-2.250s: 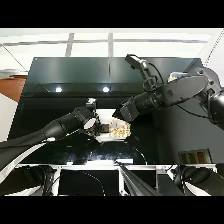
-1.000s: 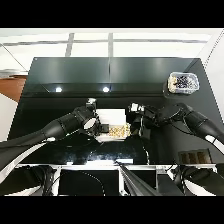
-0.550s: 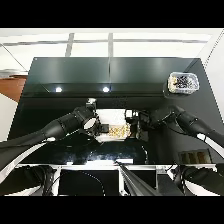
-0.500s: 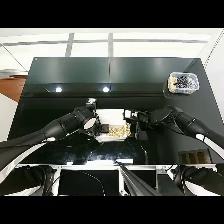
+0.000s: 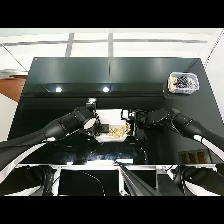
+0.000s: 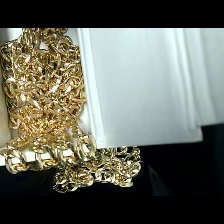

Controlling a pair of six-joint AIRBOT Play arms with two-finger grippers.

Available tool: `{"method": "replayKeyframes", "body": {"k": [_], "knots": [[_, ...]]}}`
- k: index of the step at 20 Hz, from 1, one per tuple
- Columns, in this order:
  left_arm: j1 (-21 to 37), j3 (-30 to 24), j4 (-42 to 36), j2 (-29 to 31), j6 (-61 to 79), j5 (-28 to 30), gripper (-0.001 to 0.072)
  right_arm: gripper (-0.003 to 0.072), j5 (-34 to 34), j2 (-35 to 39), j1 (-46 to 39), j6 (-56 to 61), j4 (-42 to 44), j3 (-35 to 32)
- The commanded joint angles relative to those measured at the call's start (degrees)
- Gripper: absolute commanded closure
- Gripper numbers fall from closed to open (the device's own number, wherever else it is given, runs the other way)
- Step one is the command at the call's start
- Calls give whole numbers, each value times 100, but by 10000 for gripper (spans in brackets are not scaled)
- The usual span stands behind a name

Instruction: Fold the box and place the chain.

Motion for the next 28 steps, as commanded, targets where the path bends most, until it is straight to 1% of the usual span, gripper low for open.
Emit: {"method": "replayKeyframes", "body": {"k": [1, 3, 11, 12, 13, 14, 15, 16, 18, 20, 23, 28], "knots": [[4, 2, 0, 0, 0, -2, 681, -19, -92, -4, 17, -2, 11, 0], [4, 2, 0, 0, 0, 0, 681, -19, -177, -7, 17, -2, 11, 0], [4, 2, 2, 0, 0, 0, 681, -18, -160, -118, 17, -4, 13, -2], [4, 2, 2, 0, 0, 9, 681, 34, -166, -120, 17, -2, 13, -2], [4, 2, 2, 0, 0, 11, 681, 150, -170, -120, 17, 0, 13, -2], [4, 2, 2, 0, 0, 11, 681, 288, -192, -120, 17, 2, 13, -2], [4, 2, 2, 0, 0, 11, 681, 500, -249, -118, 17, 2, 13, -2], [4, 2, 0, 0, 0, 9, 681, 657, -339, -118, 17, 2, 9, -2], [4, 2, 0, 0, 0, 9, 681, 660, -444, -103, 15, 151, 7, -2], [4, 2, 0, 0, 0, 9, 681, 660, -452, -26, -28, 741, -68, 2], [4, 2, 2, 0, 0, 9, 681, 660, -619, 293, -177, 1244, -251, 7], [4, 2, 2, 0, 0, 11, 681, 661, -1115, 1458, -605, 1902, -264, 39]]}}
